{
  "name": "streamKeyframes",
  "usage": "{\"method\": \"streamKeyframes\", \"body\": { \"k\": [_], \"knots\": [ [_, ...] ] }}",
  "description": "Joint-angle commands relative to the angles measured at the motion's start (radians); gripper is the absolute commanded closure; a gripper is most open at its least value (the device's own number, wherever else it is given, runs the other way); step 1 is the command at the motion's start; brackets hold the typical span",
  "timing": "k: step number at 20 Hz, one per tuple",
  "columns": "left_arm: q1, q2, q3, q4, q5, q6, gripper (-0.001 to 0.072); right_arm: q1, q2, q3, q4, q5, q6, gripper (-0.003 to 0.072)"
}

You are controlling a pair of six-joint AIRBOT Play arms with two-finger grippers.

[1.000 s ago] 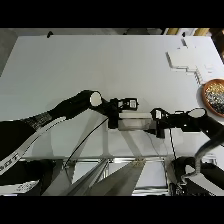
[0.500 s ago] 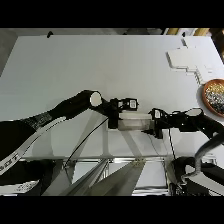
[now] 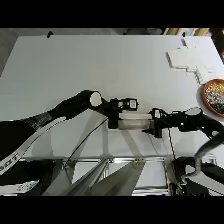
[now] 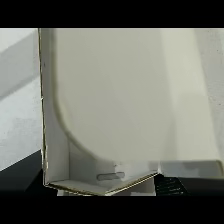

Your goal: Fold the box and place the chain.

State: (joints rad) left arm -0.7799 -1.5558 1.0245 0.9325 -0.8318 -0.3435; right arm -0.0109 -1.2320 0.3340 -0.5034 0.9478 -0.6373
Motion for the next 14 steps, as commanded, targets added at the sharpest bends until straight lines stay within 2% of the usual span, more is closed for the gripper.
{"method": "streamKeyframes", "body": {
  "k": [1, 2, 14],
  "knots": [
    [-0.001, 0.0, 0.0, 0.0, 0.001, 0.0, 0.0698, 0.0, -0.002, -0.001, -0.016, -0.009, 0.0, 0.0285],
    [-0.001, 0.0, 0.0, 0.0, 0.001, 0.0, 0.0698, 0.0, -0.002, -0.001, -0.014, -0.01, 0.0, 0.0265],
    [-0.001, 0.0, 0.0, 0.0, 0.001, 0.0, 0.0698, 0.0, -0.002, -0.001, -0.016, 0.006, 0.0, 0.027]
  ]
}}
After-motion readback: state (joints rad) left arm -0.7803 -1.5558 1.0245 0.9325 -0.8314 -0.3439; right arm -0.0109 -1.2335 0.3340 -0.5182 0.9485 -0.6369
